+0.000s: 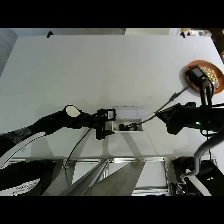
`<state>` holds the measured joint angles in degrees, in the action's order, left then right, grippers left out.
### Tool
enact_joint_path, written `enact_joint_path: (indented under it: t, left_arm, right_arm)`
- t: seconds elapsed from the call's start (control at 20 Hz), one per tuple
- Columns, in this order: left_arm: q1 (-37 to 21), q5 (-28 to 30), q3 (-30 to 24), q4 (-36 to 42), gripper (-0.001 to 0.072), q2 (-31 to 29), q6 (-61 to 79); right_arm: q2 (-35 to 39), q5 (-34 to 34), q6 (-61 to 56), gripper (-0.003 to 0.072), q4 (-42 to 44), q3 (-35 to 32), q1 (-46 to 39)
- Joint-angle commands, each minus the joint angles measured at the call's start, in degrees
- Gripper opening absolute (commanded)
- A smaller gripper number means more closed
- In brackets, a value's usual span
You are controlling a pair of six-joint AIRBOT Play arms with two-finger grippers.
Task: Fold the box and place the chain.
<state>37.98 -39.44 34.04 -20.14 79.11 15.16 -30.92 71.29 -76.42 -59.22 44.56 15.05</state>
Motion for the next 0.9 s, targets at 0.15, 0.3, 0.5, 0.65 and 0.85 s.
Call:
enact_joint_path:
  t: [0.15, 0.3, 0.5, 0.65, 0.85]
  left_arm:
    - [0.0, 0.0, 0.0, 0.0, 0.0312, 0.0, 0.0]
    - [0.0, 0.0, 0.0, 0.0, 0.0312, 0.0, 0.0]
    - [0.0, 0.0, 0.0, 0.0, 0.0312, 0.0, 0.0]
    - [0.0, 0.0, 0.0, 0.0, 0.0312, 0.0, 0.0]
    - [0.0, 0.0, 0.0, 0.0, 0.0312, 0.0, 0.0]
  right_arm:
    - [1.9, -4.6, 3.5, 0.0026, 13.9, -0.4, 0.3]
    - [0.4, -11.0, 3.9, 0.0026, 13.8, -2.3, 4.9]
    - [-6.6, -16.3, 6.5, 0.0027, 8.6, -3.2, 14.9]
    - [-14.3, -18.5, 5.9, 0.0027, 3.8, -3.3, 19.9]
    - [-21.6, -20.0, 2.7, 0.0027, 1.3, -3.5, 20.3]
